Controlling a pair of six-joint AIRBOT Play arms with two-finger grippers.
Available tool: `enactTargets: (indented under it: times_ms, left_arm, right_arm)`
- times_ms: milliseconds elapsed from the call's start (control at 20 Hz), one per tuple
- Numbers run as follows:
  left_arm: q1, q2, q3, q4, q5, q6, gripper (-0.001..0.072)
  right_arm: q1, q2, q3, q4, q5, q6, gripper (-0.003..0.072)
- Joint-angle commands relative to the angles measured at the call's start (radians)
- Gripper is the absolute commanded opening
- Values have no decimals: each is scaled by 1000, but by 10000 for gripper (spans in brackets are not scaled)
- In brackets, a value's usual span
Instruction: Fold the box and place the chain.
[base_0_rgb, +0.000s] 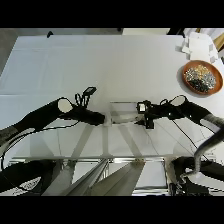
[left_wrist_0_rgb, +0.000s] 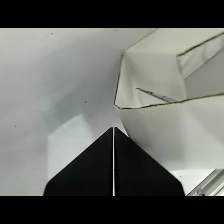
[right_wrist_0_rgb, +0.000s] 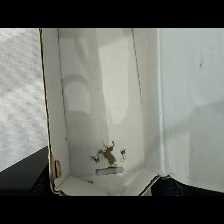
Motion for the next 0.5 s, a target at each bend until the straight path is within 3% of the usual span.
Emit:
enactTargets:
  times_ms: [0, 100, 250, 450]
  left_arm:
    - [-11, 42, 0, -34, 24, 13, 10]
    - [-12, 49, 0, -55, 24, 29, 13]
    - [-23, 49, 0, -69, 29, 29, 110]
    - [-32, 49, 0, -92, 37, 29, 112]
  right_arm:
    - [0, 0, 0, 0, 0, 0, 411]
    - [0, 0, 0, 0, 0, 0, 411]
    - [0, 0, 0, 0, 0, -1, 411]
    - [0, 0, 0, 0, 0, 0, 411]
